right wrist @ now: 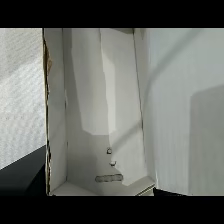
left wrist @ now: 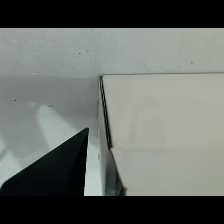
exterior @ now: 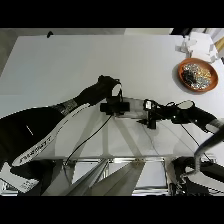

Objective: Fold the box and place the chain.

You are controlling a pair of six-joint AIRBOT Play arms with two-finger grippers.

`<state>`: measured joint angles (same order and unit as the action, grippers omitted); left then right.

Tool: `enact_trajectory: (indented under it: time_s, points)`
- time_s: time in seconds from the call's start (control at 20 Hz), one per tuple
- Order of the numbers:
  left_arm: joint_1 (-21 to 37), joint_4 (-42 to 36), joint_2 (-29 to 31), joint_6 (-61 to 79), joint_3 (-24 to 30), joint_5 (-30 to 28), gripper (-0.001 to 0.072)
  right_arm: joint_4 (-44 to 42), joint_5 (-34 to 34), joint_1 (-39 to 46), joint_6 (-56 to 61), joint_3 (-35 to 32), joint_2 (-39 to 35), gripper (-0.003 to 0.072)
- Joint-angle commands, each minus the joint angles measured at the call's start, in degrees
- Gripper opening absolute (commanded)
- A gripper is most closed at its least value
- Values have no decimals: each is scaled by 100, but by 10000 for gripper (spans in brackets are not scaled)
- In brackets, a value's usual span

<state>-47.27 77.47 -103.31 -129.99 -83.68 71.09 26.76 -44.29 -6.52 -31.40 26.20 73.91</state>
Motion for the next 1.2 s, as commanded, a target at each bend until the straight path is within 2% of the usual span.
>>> enact_trajectory:
  time_s: [0.0,0.05,0.1,0.2,0.25,0.35,0.6,0.65,0.7,0.75,1.0,1.15]
  points:
    - [-22,39,-61,-122,-9,7,305,0,-2,-2,0,-2,0,413]
    - [-22,39,-61,-125,-9,9,286,0,-2,-2,0,-2,0,413]
    - [-22,42,-61,-125,-9,7,217,0,-2,-2,0,-2,0,413]
    - [-22,42,-61,-125,-9,7,136,0,-2,-2,0,-2,0,413]
    - [-22,42,-61,-125,-9,7,57,0,-2,-2,0,-2,0,413]
    - [-22,37,-61,-125,-9,15,3,0,-2,-2,0,-2,0,413]
    - [-22,39,-61,-118,-9,79,6,0,-2,-2,0,-2,0,413]
    - [-22,37,-59,-118,-9,76,57,0,-2,-2,0,-2,0,413]
    - [-22,37,-52,-116,-9,76,151,0,-2,-2,0,-2,0,413]
    - [-22,39,-42,-103,-9,74,178,0,-2,-2,0,-2,0,413]
    - [-63,155,-33,11,-9,-35,167,0,-2,-2,0,-2,0,413]
    - [-142,297,-37,9,-9,-173,127,0,-2,-2,0,-2,0,413]
